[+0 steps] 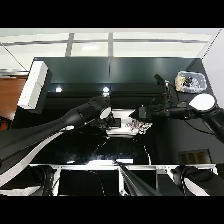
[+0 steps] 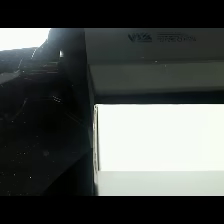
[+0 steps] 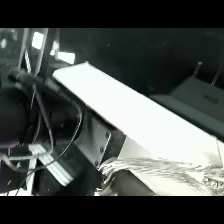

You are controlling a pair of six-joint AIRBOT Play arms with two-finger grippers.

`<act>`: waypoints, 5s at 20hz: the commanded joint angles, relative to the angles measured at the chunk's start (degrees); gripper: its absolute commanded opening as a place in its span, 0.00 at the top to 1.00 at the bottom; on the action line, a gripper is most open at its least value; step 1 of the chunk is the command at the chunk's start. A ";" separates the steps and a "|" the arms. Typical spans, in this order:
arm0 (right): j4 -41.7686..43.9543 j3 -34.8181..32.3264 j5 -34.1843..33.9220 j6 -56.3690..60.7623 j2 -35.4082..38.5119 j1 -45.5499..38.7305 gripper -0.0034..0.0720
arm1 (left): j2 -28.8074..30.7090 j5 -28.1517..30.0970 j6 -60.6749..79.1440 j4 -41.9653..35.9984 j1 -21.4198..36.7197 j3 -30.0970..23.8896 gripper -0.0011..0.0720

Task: Fold the box and place the chain.

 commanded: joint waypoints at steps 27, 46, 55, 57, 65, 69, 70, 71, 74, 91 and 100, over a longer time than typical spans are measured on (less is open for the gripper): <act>-2.60 -21.94 -20.70 -79.28 -1.51 -1.92 0.02 | 0.00 0.00 0.00 0.00 0.02 0.02 0.94; -3.10 -21.84 -25.35 -73.64 -3.98 -1.95 0.92 | 0.00 0.02 0.00 0.02 0.02 0.02 0.94; -23.65 -12.94 -15.34 -36.13 7.43 -7.34 0.93 | 0.00 0.02 0.00 0.02 0.02 0.02 0.95; -21.79 -8.74 -7.98 -31.01 11.41 -9.81 0.93 | 0.00 0.02 0.00 0.02 0.02 0.02 0.94; 5.03 -1.77 5.51 -22.58 16.31 -8.76 0.93 | 0.00 0.02 0.00 0.02 0.02 0.02 0.94; 6.80 -5.22 -3.28 -21.49 12.57 -0.70 0.92 | 0.00 0.09 0.00 0.02 0.02 0.02 0.94; 6.73 -5.46 -4.68 -21.51 11.28 0.42 0.92 | 0.00 0.09 0.00 0.02 0.02 0.02 0.94; 5.81 -5.44 -5.16 -21.51 10.14 1.01 0.92 | 0.00 0.09 0.00 0.02 0.02 0.02 0.94; -0.90 -5.44 -5.92 -18.40 8.92 0.92 0.64 | 0.00 0.15 0.00 0.02 0.02 0.02 0.94; -9.11 -3.15 11.37 -16.96 12.70 -23.45 0.46 | -0.02 1.16 -0.66 0.20 0.61 -0.07 0.94; -9.11 -3.15 11.06 -16.90 12.70 -23.45 0.46 | 1.92 0.44 4.46 0.72 -0.66 1.77 0.33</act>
